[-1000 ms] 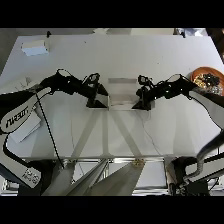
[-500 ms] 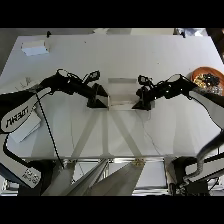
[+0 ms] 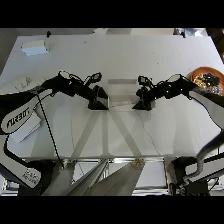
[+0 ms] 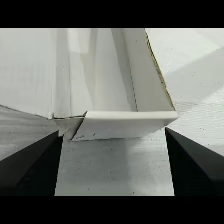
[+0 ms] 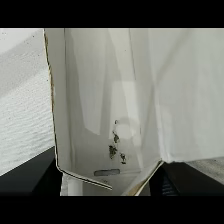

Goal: Fold the box and place the chain.

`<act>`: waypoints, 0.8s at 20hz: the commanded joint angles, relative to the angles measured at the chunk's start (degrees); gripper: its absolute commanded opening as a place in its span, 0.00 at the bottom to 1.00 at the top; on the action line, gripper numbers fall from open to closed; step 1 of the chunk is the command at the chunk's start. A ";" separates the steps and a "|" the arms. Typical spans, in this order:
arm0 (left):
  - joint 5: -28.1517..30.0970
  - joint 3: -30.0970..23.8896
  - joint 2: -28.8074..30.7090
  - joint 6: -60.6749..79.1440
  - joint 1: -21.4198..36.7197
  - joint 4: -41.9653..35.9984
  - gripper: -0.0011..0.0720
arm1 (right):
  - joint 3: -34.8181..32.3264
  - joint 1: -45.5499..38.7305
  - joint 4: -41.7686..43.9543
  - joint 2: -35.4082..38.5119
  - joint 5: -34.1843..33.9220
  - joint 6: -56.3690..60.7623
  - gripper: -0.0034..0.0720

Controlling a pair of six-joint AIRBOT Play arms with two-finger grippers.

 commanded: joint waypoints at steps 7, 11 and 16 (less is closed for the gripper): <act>6.14 -0.76 1.46 0.50 -1.46 1.53 0.98 | 0.04 0.00 0.09 0.00 -0.04 0.04 0.43; 8.11 -1.36 1.75 0.48 -2.21 1.36 0.98 | 0.04 0.00 0.09 0.00 -0.07 0.04 0.43; 11.93 -1.36 1.95 2.03 -3.96 -0.81 0.98 | 0.04 0.00 0.09 0.00 -0.07 0.04 0.43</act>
